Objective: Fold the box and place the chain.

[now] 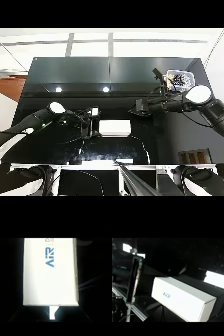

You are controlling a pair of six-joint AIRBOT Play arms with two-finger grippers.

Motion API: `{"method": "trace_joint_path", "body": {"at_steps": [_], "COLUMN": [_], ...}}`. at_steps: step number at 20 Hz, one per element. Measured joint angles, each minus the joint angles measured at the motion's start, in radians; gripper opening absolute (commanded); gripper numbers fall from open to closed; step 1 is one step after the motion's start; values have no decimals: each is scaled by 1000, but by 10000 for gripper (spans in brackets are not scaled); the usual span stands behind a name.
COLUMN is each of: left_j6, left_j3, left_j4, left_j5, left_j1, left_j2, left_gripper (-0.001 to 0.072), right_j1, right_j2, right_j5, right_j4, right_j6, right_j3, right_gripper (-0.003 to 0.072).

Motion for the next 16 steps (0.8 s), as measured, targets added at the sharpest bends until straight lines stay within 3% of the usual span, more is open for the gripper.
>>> {"method": "trace_joint_path", "body": {"at_steps": [3,11,16], "left_j6": [-50,-337,-497], "left_j3": [0,6,99], "left_j4": [15,201,208], "left_j5": [-23,-207,-191], "left_j1": [24,74,-5], "left_j2": [52,301,270], "left_gripper": [717,711,710], "right_j1": [-37,-269,-380], "right_j2": [7,89,111], "right_j5": [15,95,129], "right_j4": [0,-2,-3], "right_j6": [0,-58,-99], "right_j3": [0,0,0], "right_gripper": [48,48,48]}}
